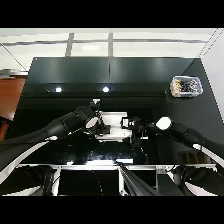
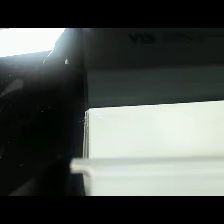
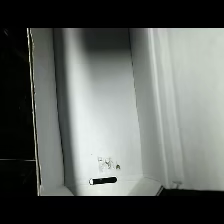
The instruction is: Fold the box and place the chain.
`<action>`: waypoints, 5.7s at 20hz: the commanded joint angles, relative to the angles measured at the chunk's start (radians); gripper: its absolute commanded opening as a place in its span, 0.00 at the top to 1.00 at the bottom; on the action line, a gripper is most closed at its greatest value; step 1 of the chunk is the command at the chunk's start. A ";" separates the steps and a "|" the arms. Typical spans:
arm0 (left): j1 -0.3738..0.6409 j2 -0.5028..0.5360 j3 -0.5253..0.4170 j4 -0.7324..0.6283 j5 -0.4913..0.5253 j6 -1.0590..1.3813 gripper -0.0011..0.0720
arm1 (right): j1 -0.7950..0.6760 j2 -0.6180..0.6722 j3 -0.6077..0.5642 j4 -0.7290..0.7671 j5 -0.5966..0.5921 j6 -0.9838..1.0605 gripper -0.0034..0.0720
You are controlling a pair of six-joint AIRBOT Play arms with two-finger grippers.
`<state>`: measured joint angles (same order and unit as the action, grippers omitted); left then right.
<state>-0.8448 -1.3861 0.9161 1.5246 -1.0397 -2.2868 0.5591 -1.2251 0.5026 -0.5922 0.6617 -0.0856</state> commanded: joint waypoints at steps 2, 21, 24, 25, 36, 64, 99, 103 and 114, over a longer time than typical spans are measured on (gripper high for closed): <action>0.001 -0.008 0.002 0.004 -0.008 0.000 0.69 | 0.001 0.000 -0.001 0.000 0.000 0.000 0.22; 0.004 -0.008 0.022 0.013 -0.025 0.001 0.35 | 0.001 0.000 -0.001 0.000 0.000 0.000 0.22; 0.003 -0.008 0.021 0.008 -0.001 0.001 0.36 | 0.001 0.000 -0.001 0.000 0.000 0.000 0.22; 0.004 -0.008 0.021 0.008 0.011 0.001 0.39 | 0.001 0.000 -0.001 0.000 0.000 0.000 0.22; 0.004 -0.021 0.021 0.008 0.006 0.031 0.94 | 0.000 0.001 0.000 0.000 0.001 0.000 0.00; 0.018 -0.012 0.019 0.003 -0.042 -0.014 0.94 | 0.088 0.112 0.007 -0.212 0.002 0.374 0.69; 0.016 -0.013 0.019 -0.014 -0.034 -0.014 0.94 | -0.096 0.181 0.007 -0.100 0.155 0.736 0.93; 0.016 -0.013 0.019 -0.011 -0.034 -0.014 0.94 | -0.363 0.254 0.006 -0.108 0.478 1.020 0.93; 0.016 -0.013 0.019 -0.008 -0.017 -0.014 0.94 | -0.676 0.256 -0.180 -0.252 0.452 1.489 0.93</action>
<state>-0.8299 -1.3983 0.9356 1.5150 -1.0622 -2.3005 -0.1150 -0.9691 0.4049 -0.8860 1.1782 1.3045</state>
